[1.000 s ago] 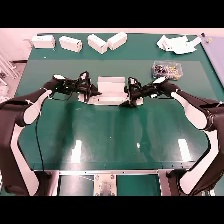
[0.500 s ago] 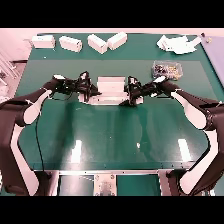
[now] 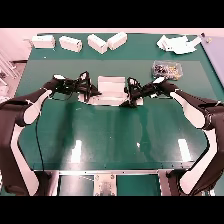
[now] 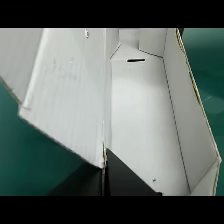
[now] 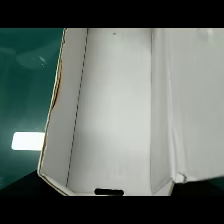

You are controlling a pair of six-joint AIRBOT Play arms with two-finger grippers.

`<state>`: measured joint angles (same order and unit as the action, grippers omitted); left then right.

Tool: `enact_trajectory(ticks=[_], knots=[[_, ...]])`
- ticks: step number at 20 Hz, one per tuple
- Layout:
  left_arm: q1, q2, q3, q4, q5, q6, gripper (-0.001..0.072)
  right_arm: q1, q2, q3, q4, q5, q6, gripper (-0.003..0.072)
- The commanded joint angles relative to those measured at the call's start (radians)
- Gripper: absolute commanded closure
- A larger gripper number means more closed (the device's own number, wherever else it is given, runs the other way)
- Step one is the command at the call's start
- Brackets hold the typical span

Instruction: Fold the box and place the chain.

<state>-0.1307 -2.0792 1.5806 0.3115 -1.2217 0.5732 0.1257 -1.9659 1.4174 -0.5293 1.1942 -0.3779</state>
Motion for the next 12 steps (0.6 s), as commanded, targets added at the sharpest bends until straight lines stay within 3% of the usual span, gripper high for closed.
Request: enact_trajectory(ticks=[1, 2, 12], knots=[[0.001, 0.0, 0.0, 0.0, 0.002, 0.0, 0.0687, 0.001, -0.002, 0.001, 0.005, 0.006, 0.002, 0.0043], [0.001, 0.0, 0.0, 0.0, 0.002, 0.0, 0.0687, 0.001, -0.002, 0.001, 0.005, 0.014, 0.003, -0.0006], [0.001, 0.0, 0.0, 0.0, 0.002, 0.0, 0.0687, -0.001, -0.002, 0.001, 0.052, 0.03, 0.003, -0.0006]])
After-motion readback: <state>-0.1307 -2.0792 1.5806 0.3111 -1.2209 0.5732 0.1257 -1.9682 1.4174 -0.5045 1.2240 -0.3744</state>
